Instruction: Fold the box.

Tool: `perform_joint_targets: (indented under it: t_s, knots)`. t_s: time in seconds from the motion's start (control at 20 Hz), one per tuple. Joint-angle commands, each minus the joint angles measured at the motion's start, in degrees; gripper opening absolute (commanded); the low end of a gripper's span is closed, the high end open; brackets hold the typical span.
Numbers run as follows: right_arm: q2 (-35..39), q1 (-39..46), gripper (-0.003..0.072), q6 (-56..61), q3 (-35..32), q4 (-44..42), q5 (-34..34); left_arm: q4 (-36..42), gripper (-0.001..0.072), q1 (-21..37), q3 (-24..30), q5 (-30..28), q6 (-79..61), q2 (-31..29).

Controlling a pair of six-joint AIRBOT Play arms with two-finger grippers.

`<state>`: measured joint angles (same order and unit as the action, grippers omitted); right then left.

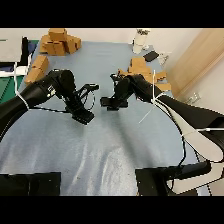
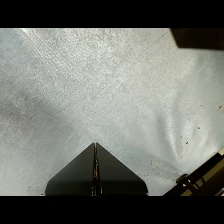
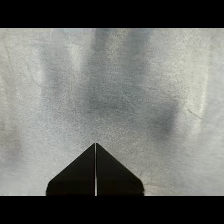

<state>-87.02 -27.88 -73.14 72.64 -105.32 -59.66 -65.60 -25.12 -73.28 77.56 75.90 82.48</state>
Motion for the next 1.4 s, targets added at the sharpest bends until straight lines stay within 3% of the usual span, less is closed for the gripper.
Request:
perform_joint_targets:
  t_s: [0.0, 0.2, 0.3, 0.5, 0.55, 0.6, 0.65, 0.8, 1.0, 1.15, 1.35]
  knots:
    - [-0.04, -0.04, 0.0005, 0.02, 0.07, 0.0, 0.04, 0.0, 0.0011, -0.02, 0.02, 0.0, 0.0, -0.02]
    - [-0.04, 0.07, 0.0006, 0.04, 0.17, -0.72, -0.7, 0.0, 0.0011, -0.02, 0.02, 0.0, 0.0, -0.02]
    - [-0.04, 1.9, 0.0072, 0.04, 1.31, -0.26, -2.29, 0.0, 0.0011, -0.02, 0.0, 0.0, 0.02, -0.02]
    - [-0.04, 13.27, 0.0072, -1.53, 7.78, 8.87, -9.97, 0.0, 0.0011, -0.02, 0.02, 0.0, 0.0, -0.02]
    - [-0.04, 17.16, 0.0131, -1.53, 9.18, 12.57, -10.99, 0.0, 0.0011, -0.02, 0.02, 0.0, 0.0, -0.02]
    - [-0.07, 21.81, 0.0341, -1.7, 10.27, 15.78, -11.08, 0.0, 0.0011, -0.02, 0.02, 0.0, 0.0, -0.02]
    - [-0.2, 26.99, 0.0489, -4.61, 11.02, 17.0, -9.62, 0.0, 0.0011, -0.02, 0.02, 0.0, 0.0, -0.02]
    - [-3.63, 42.53, 0.0489, -11.52, 13.73, 12.66, -2.45, 0.0, 0.0011, -0.02, 0.02, 0.0, 0.0, -0.02]
    - [-14.95, 58.64, 0.0489, -25.33, 21.84, -10.29, 0.83, 0.0, 0.0011, -0.02, 0.02, 0.0, 0.02, -0.02]
    - [-21.84, 63.01, 0.0489, -28.74, 27.04, -14.73, 0.66, 0.0, 0.0011, -0.02, 0.02, 0.0, 0.0, -0.02]
    - [-25.64, 62.05, 0.0488, -34.93, 29.2, -17.94, -0.52, 0.0, 0.0011, -0.02, 0.02, 0.0, 0.02, -0.02]
